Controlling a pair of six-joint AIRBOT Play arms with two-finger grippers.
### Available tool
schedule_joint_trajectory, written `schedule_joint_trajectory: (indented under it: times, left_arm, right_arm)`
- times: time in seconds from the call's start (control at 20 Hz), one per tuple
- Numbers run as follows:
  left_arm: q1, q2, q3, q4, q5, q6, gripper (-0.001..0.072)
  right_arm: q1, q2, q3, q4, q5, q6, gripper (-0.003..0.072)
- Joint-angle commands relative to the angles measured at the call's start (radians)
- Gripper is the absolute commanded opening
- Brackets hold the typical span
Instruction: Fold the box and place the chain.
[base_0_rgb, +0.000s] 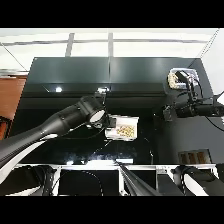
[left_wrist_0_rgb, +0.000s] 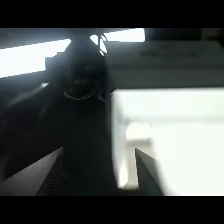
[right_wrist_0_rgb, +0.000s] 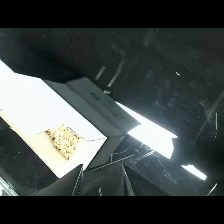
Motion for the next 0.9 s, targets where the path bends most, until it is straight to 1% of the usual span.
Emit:
schedule_joint_trajectory:
  times: [0.0,0.1,0.15,0.2,0.25,0.3,0.35,0.4,0.45,0.5,0.55,0.6,0.65,0.7,0.75,0.85]
  left_arm:
    - [0.002,0.136,-0.045,0.109,-0.089,0.069,0.0531]
    - [0.042,0.232,-0.136,0.166,-0.125,0.076,0.0531]
    - [0.087,0.280,-0.194,0.164,-0.126,0.076,0.0531]
    - [0.149,0.330,-0.263,0.154,-0.103,0.076,0.0531]
    - [0.217,0.376,-0.327,0.126,-0.057,0.077,0.0531]
    - [0.297,0.416,-0.387,0.054,0.019,0.108,0.0531]
    - [0.387,0.452,-0.448,-0.079,0.138,0.198,0.0531]
    - [0.469,0.474,-0.505,-0.270,0.271,0.372,0.0531]
    - [0.527,0.476,-0.548,-0.498,0.354,0.639,0.0531]
    - [0.567,0.466,-0.581,-0.742,0.376,1.003,0.0531]
    - [0.574,0.452,-0.600,-0.913,0.348,1.336,0.0531]
    - [0.563,0.435,-0.608,-1.003,0.308,1.621,0.0543]
    - [0.542,0.417,-0.608,-1.026,0.302,1.797,0.0697]
    - [0.514,0.398,-0.608,-1.018,0.311,1.947,0.0714]
    - [0.491,0.382,-0.608,-1.000,0.330,2.060,0.0714]
    - [0.445,0.349,-0.608,-0.961,0.398,2.266,0.0713]
  right_arm:
    - [0.000,0.000,0.001,0.000,0.001,0.000,0.0312]
    - [0.000,0.000,0.000,0.000,0.000,0.000,0.0312]
    - [0.000,0.000,0.000,0.000,0.000,0.000,0.0312]
    - [0.000,0.000,0.000,0.000,0.000,0.000,0.0312]
    - [0.000,0.000,0.000,0.000,0.000,0.002,0.0312]
    - [0.000,0.000,0.000,0.000,0.000,0.005,0.0312]
    - [0.000,0.000,0.000,0.000,0.000,0.008,0.0312]
    - [0.000,0.000,0.000,0.000,0.000,0.008,0.0312]
    - [0.000,0.000,0.000,0.000,-0.001,0.008,0.0312]
    - [0.000,0.000,0.000,0.001,-0.008,0.008,0.0312]
    - [0.000,0.000,0.000,0.001,-0.013,0.008,0.0312]
    - [0.000,0.000,0.000,0.001,-0.018,0.008,0.0312]
    - [0.000,0.000,0.000,0.001,-0.019,0.008,0.0312]
    - [0.000,0.000,0.000,0.001,-0.019,0.008,0.0312]
    - [0.001,0.000,0.000,0.001,-0.019,0.008,0.0312]
    - [0.001,0.000,0.000,0.001,-0.018,0.008,0.0312]
